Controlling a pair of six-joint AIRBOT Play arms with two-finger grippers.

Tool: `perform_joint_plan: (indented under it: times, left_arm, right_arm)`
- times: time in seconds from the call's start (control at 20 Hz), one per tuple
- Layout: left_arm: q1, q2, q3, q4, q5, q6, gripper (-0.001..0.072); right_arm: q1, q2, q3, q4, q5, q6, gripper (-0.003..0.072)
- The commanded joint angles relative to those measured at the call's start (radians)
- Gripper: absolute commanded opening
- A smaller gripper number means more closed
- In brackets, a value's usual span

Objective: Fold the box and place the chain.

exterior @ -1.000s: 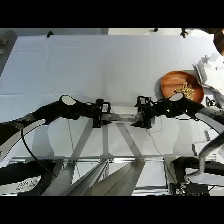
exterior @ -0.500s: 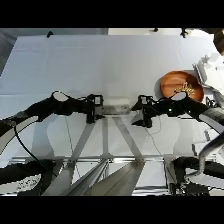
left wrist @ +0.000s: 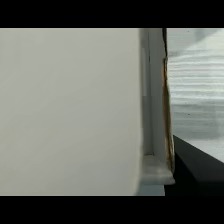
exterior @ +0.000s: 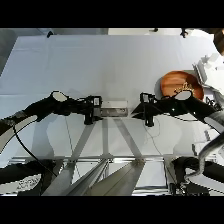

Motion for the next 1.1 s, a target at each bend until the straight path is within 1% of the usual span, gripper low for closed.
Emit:
perform_joint_plan:
  times: [0.0, 0.15, 0.2, 0.3, 0.35, 0.4, 0.5, 0.6, 0.65, 0.75, 0.85, 1.05]
  left_arm:
    - [0.0, 0.0, 0.0, 0.006, -0.024, 0.0, 0.0433]
    - [0.001, 0.0, 0.0, 0.006, -0.029, 0.0, 0.0433]
    - [0.001, 0.0, 0.0, 0.006, -0.029, 0.0, 0.0433]
    - [0.001, 0.0, 0.0, 0.006, -0.029, 0.0, 0.0433]
    - [0.001, 0.0, 0.0, 0.006, -0.029, 0.0, 0.0433]
    - [0.001, 0.0, -0.001, 0.006, -0.029, 0.0, 0.0433]
    - [0.001, 0.0, 0.0, 0.006, -0.029, 0.0, 0.0433]
    - [0.001, 0.0, 0.0, 0.006, -0.029, 0.0, 0.0433]
    - [0.001, 0.0, -0.001, 0.006, -0.029, 0.0, 0.0433]
    - [0.001, 0.0, 0.0, 0.006, -0.029, 0.0, 0.0433]
    - [0.001, 0.0, 0.0, 0.006, -0.029, 0.0, 0.0433]
    - [0.001, 0.0, 0.0, 0.006, -0.029, 0.0, 0.0433]
  right_arm:
    - [0.0, 0.068, 0.001, -0.01, 0.08, 0.08, 0.001]
    - [0.0, 0.118, 0.001, 0.064, 0.187, 0.132, 0.001]
    - [0.002, 0.118, 0.001, 0.108, 0.199, 0.167, 0.001]
    - [0.037, 0.117, 0.001, 0.133, 0.156, 0.232, 0.001]
    - [0.07, 0.117, 0.001, 0.134, 0.107, 0.265, 0.0009]
    - [0.108, 0.116, 0.001, 0.143, 0.033, 0.305, 0.0009]
    - [0.175, 0.113, 0.001, 0.179, -0.166, 0.369, 0.0005]
    - [0.211, 0.099, 0.001, 0.277, -0.332, 0.403, 0.0004]
    - [0.214, 0.083, 0.001, 0.336, -0.388, 0.402, 0.0004]
    - [0.214, 0.045, 0.001, 0.397, -0.474, 0.402, 0.0004]
    - [0.214, -0.003, 0.001, 0.458, -0.524, 0.401, 0.0004]
    - [0.214, -0.064, 0.001, 0.476, -0.537, 0.401, 0.0004]
